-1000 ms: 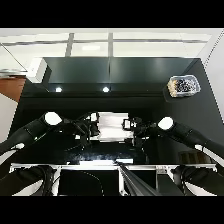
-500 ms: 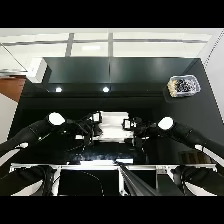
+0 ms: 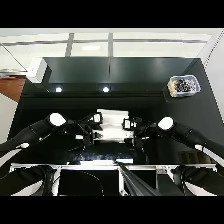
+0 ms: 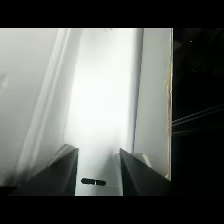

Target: Fold the box and place the chain.

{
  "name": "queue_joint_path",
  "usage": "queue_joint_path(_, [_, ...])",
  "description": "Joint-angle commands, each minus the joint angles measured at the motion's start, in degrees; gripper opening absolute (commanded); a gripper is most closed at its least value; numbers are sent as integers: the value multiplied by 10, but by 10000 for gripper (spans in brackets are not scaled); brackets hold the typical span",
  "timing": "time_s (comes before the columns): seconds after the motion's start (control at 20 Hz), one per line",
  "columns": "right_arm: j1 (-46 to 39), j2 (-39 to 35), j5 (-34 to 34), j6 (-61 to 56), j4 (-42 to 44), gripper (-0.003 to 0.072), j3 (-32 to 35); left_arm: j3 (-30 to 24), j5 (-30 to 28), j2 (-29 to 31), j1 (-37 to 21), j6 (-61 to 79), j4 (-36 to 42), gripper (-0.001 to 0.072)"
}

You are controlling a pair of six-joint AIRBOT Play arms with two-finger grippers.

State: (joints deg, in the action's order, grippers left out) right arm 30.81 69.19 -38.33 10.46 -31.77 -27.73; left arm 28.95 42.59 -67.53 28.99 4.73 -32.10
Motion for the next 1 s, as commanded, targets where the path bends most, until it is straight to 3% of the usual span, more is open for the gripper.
queue_joint_path(0.0, [0,0,0,0,0,433,0,0,0,2,0,-2,-8,70])
queue_joint_path(0.05, [0,0,0,0,0,434,0,4,1,6,-1,-11,-22,24])
queue_joint_path(0.25, [0,0,0,0,0,433,0,21,14,76,-31,-138,-87,23])
queue_joint_path(0.4, [0,0,0,0,0,434,0,20,56,135,-106,-287,-144,23])
queue_joint_path(0.5, [0,0,0,0,0,434,0,20,89,158,-175,-434,-229,24])
queue_joint_path(0.6, [0,0,0,0,0,434,0,20,143,160,-254,-549,-282,25])
queue_joint_path(0.7, [0,0,0,0,0,434,0,19,196,155,-319,-577,-288,25])
queue_joint_path(0.85, [0,0,0,0,0,434,0,-8,171,143,-388,-753,-285,25])
queue_joint_path(0.95, [0,0,0,0,0,433,0,-25,184,119,-406,-796,-247,26])
